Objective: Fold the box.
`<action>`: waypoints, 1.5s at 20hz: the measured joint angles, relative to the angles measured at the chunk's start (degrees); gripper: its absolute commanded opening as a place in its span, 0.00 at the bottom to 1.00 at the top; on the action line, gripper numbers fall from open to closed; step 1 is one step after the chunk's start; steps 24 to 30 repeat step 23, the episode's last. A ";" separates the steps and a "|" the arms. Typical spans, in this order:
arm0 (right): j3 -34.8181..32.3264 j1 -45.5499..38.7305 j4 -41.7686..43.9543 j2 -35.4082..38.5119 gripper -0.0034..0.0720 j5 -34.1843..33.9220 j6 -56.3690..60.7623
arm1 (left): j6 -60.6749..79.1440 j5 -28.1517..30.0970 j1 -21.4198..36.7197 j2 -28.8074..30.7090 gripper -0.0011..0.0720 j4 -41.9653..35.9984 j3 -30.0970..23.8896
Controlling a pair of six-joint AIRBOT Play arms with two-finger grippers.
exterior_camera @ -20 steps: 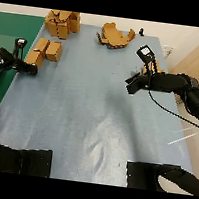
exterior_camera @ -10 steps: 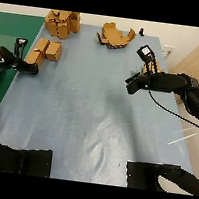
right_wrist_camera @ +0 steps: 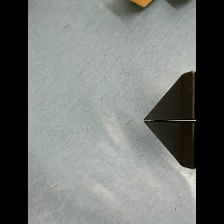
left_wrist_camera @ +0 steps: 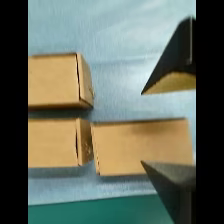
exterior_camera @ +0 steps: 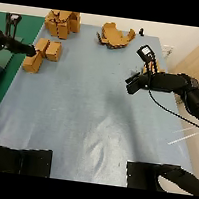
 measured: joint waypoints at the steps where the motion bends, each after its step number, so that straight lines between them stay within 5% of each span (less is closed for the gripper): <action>1: 0.00 0.00 0.39 0.00 0.05 -0.02 0.02 | 0.96 -3.23 0.02 0.90 0.03 -0.96 1.18; 6: 0.00 0.24 6.21 -1.27 0.05 -2.51 0.02 | 11.30 -20.41 -2.10 3.28 0.03 -11.56 2.45; 11: 0.00 3.41 12.02 -3.72 0.05 -4.87 -0.07 | 20.15 -28.26 -15.28 5.18 0.03 -21.64 -0.70; 16: 0.00 5.57 13.11 -4.42 0.05 -7.15 -0.20 | 16.68 -23.80 -26.43 11.89 0.03 -20.96 -5.07; 22: 0.00 6.08 12.74 -4.52 0.05 -8.13 -0.20 | 15.45 -12.33 -29.35 27.41 0.04 -18.71 -19.63; 30: 0.00 6.10 12.70 -4.52 0.05 -8.17 -0.20 | 15.34 -12.07 -29.51 28.55 0.04 -17.70 -20.92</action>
